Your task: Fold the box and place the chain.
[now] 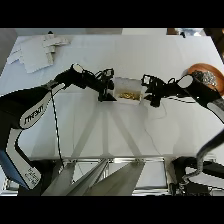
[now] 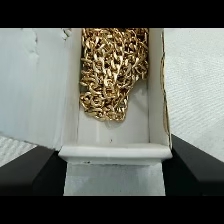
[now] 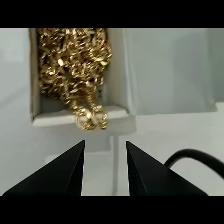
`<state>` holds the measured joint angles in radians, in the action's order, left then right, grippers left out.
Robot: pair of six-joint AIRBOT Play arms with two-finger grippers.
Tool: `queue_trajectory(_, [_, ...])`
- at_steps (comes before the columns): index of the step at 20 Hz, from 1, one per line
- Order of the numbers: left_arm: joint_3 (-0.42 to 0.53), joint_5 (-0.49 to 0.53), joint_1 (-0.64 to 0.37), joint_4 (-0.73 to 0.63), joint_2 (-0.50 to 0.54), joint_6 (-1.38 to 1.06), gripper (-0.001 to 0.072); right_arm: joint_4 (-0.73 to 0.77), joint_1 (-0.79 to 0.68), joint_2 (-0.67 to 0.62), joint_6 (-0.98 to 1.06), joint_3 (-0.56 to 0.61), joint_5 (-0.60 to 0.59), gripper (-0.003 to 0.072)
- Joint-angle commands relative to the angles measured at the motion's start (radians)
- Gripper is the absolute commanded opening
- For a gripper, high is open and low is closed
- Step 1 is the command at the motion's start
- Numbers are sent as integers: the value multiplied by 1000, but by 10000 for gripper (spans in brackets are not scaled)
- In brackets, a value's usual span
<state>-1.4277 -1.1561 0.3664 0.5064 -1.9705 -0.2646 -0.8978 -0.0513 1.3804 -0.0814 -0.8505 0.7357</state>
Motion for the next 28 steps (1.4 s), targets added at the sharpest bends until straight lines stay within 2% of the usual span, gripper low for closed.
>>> queue_trajectory(1, [0,0,-1,0,0,0,11,108,-1,29,-100,2,-98,295])
queue_trajectory(5, [0,0,-1,0,0,0,11,116,-1,42,-167,2,-55,273])
queue_trajectory(6, [0,0,-1,0,0,0,11,117,0,42,-167,2,-50,216])
queue_trajectory(7, [0,0,-1,0,0,0,11,116,0,42,-167,2,-47,195])
queue_trajectory(8, [0,0,-1,0,0,0,11,117,0,42,-166,2,-43,124])
queue_trajectory(11, [0,0,-1,0,0,0,11,117,0,41,-166,2,-23,9])
queue_trajectory(15, [0,0,-1,0,0,0,11,103,0,41,-166,2,28,10])
queue_trajectory(16, [0,0,-1,0,0,0,11,92,0,41,-166,2,27,12])
queue_trajectory(17, [0,0,-1,0,0,0,11,66,0,41,-166,2,26,47])
queue_trajectory(19, [0,0,-1,0,0,0,11,-5,0,41,-167,2,21,286])
queue_trajectory(20, [0,0,-1,0,0,0,11,-47,0,41,-166,2,14,319])
queue_trajectory(28, [0,0,-1,0,0,0,11,-51,0,41,-164,2,35,319])
